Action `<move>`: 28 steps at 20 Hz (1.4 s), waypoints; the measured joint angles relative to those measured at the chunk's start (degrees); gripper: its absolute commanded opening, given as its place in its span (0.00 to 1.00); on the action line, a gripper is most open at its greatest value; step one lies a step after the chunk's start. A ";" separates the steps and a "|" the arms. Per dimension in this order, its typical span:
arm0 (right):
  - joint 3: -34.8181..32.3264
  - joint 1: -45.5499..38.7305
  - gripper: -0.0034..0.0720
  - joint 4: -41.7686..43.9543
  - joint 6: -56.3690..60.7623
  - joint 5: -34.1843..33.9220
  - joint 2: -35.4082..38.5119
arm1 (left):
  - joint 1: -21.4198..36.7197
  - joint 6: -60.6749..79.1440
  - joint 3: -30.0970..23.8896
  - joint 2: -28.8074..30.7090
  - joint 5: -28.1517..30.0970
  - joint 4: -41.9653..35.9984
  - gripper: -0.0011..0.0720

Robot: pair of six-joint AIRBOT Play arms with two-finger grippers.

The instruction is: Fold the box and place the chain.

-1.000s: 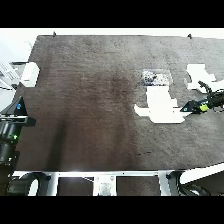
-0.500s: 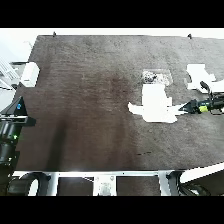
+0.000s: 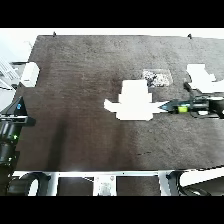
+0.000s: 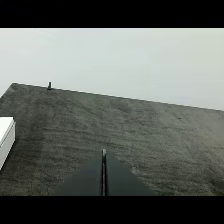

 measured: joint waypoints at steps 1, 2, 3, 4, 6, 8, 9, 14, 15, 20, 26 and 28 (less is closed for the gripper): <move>-0.17 3.54 0.05 0.79 0.02 -2.23 0.42 | 0.00 0.00 0.00 0.00 0.00 0.02 0.04; 0.07 6.99 0.05 1.60 0.13 -4.59 0.70 | 0.00 0.00 0.00 0.00 -0.02 0.02 0.04; 0.42 9.99 0.05 2.23 0.35 -6.80 0.92 | 0.00 0.00 0.00 0.00 -0.02 0.02 0.04; 0.83 12.83 0.05 3.06 0.66 -9.31 1.09 | 0.00 0.00 0.00 0.00 0.00 0.00 0.04; 1.38 17.31 0.05 4.66 1.16 -14.19 1.25 | 0.00 0.00 0.00 0.00 0.00 0.02 0.04; 1.68 20.35 0.05 5.84 2.25 -18.36 1.29 | 0.00 0.02 0.00 0.00 0.00 0.00 0.04; 1.81 21.18 0.05 6.12 2.64 -19.58 1.22 | 0.00 0.02 0.00 0.00 0.00 0.02 0.04; 3.21 23.32 0.05 6.91 5.18 -23.02 -0.33 | 0.00 0.20 0.00 0.00 0.22 0.00 0.04; 3.80 23.65 0.05 6.93 5.31 -23.30 -0.68 | 0.00 0.20 0.00 0.00 0.20 0.00 0.04; 7.28 26.08 0.05 4.48 5.55 -23.87 -2.05 | 0.00 0.17 0.00 0.00 0.63 0.00 0.04; 8.44 27.89 0.05 0.63 5.73 -25.44 -2.54 | 0.00 2.32 0.00 -0.09 -2.05 1.77 0.58; 8.52 28.00 0.05 0.22 5.75 -25.66 -2.56 | 0.00 3.08 0.00 -0.44 -3.26 2.10 0.58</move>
